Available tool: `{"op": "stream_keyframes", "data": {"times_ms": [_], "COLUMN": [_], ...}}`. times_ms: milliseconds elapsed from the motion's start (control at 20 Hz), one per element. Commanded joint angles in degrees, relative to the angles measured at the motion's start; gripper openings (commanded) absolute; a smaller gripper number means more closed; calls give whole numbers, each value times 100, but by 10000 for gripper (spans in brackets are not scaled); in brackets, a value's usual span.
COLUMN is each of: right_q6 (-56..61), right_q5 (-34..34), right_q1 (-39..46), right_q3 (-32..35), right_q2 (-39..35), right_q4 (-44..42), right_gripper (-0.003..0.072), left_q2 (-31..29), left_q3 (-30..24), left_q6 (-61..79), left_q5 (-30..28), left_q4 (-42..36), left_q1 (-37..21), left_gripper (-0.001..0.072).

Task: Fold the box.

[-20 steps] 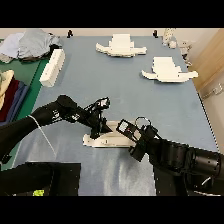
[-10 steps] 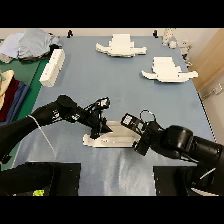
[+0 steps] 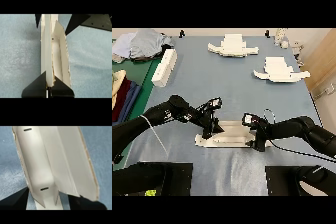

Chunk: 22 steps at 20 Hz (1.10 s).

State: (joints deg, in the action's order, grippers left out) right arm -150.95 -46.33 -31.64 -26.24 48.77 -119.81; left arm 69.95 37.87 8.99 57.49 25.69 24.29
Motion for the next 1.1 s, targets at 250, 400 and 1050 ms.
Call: {"op": "stream_keyframes", "data": {"times_ms": [250,400,1050], "right_q6": [-1298,-1241,-2107], "right_q5": [-42,-92,-168], "right_q1": [286,289,619], "right_q3": [192,195,203], "right_q2": [168,133,664], "right_q4": [-708,-579,-1167], "right_gripper": [716,715,715], "left_q2": [2,2,2], "left_q3": [-2,-4,-4], "left_q6": [2,2,2], "left_q5": [-4,-4,-4], "left_q4": [0,2,0], "left_q1": [2,-4,-2], "left_gripper": [12,12,12]}}
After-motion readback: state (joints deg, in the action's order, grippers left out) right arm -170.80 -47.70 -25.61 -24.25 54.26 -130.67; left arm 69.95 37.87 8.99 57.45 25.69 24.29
